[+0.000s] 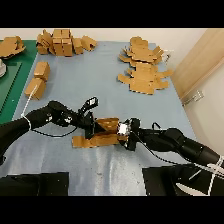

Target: Fold the box.

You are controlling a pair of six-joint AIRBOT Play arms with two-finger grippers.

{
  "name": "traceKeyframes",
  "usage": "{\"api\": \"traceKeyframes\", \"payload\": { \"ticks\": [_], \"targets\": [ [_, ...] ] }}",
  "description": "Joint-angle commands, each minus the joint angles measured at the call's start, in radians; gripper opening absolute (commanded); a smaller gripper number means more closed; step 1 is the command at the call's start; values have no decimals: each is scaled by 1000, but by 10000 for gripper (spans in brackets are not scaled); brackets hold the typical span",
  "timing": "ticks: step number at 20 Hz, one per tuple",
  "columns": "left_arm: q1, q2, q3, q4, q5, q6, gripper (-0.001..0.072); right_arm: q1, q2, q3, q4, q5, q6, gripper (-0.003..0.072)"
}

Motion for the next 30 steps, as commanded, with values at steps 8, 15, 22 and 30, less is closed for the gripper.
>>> {"api": "traceKeyframes", "payload": {
  "ticks": [8, 15, 22, 30],
  "targets": [
    [0, -1, 0, 0, 0, 0, 12, -180, -308, 258, 333, -433, -472, 720],
    [0, -1, 0, 0, 0, 0, 12, -180, -310, 261, 257, -454, -461, 717],
    [0, -1, 0, 0, 0, 0, 12, -177, -338, 261, 269, -401, -462, 716],
    [0, -1, 0, 0, 0, 0, 12, -176, -388, 261, 288, -403, -462, 712]
  ]
}}
